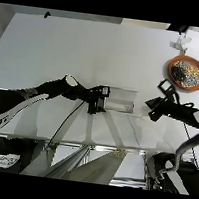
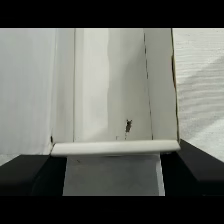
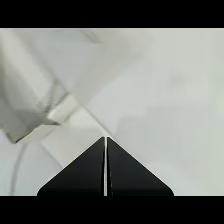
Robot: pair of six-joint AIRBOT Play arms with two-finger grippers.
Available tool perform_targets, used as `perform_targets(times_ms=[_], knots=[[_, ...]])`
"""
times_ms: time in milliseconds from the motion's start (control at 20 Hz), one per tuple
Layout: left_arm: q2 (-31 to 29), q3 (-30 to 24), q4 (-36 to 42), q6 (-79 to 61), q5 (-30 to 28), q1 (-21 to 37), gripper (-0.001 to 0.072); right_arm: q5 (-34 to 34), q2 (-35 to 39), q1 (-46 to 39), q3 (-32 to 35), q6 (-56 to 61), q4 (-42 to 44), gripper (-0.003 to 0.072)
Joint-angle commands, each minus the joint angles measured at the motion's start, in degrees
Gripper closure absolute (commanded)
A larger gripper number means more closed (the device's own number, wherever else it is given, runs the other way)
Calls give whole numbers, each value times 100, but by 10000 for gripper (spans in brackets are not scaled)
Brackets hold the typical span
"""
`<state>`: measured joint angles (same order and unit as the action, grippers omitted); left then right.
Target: Fold the box and place the chain.
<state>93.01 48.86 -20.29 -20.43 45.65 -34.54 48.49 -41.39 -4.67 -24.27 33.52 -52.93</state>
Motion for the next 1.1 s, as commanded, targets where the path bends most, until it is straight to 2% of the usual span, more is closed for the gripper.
perform_targets(times_ms=[0,100,200,450,700,850,950,1000,1050], knots=[[0,0,-4,-9,2,4,576,-216,70,-533,2,3141,-935,669],[0,0,-4,-9,0,4,576,55,-216,-664,4,3727,-1493,669],[0,0,-4,-9,0,4,576,330,-645,-713,92,3707,-1333,669],[0,0,-4,-9,0,4,576,319,-1458,-669,293,2702,116,669],[0,0,-4,-9,0,4,576,103,-2057,-369,295,2339,883,669],[0,0,-4,-9,2,4,576,317,-2031,-313,293,1685,1834,669],[0,0,-4,-9,0,4,576,433,-1808,-313,280,1545,2085,668],[0,0,-4,-9,0,4,576,509,-1672,-313,271,1547,2079,644],[0,0,-4,-9,2,4,576,592,-1543,-313,271,1550,2057,542]])
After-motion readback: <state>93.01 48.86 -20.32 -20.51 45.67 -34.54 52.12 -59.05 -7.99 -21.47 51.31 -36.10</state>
